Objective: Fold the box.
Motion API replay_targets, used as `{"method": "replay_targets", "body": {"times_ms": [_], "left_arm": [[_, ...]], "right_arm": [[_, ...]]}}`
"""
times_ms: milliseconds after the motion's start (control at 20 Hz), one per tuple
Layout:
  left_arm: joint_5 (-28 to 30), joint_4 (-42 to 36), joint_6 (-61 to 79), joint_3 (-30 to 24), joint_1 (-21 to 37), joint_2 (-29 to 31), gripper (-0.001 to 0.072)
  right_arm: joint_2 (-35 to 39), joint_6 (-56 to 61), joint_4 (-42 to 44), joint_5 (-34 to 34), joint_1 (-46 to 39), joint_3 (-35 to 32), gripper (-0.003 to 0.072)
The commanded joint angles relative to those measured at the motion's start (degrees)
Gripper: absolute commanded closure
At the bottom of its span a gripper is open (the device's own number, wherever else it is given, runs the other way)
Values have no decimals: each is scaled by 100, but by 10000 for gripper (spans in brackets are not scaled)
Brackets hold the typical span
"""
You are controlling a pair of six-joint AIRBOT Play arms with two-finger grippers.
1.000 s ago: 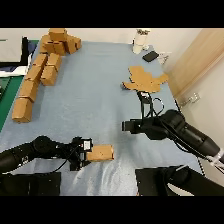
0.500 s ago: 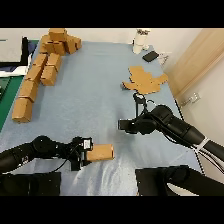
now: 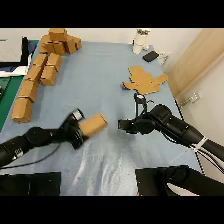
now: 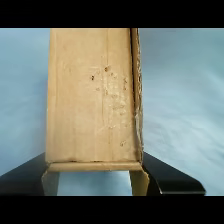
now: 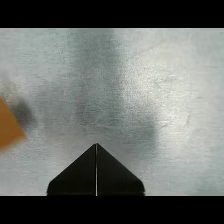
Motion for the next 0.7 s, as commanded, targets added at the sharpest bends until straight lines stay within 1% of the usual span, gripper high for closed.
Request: {"method": "replay_targets", "body": {"times_ms": [0,150,300,400,450,650], "left_arm": [[299,911,-1633,195,1255,50,233],[295,960,-1692,254,2645,46,233],[293,957,-1692,409,3595,-179,233],[291,955,-1692,595,3952,-509,233],[293,957,-1692,710,4033,-702,233],[293,951,-1696,1436,4039,-1711,233]], "right_arm": [[-4,-4,-74,-120,0,2,683],[-4,-63,-94,-125,0,4,683],[-4,-61,-216,-98,0,4,682],[-4,-61,-232,-101,0,4,682],[-4,-61,-232,-98,0,4,682],[-4,-61,-223,-98,0,4,683]]}}
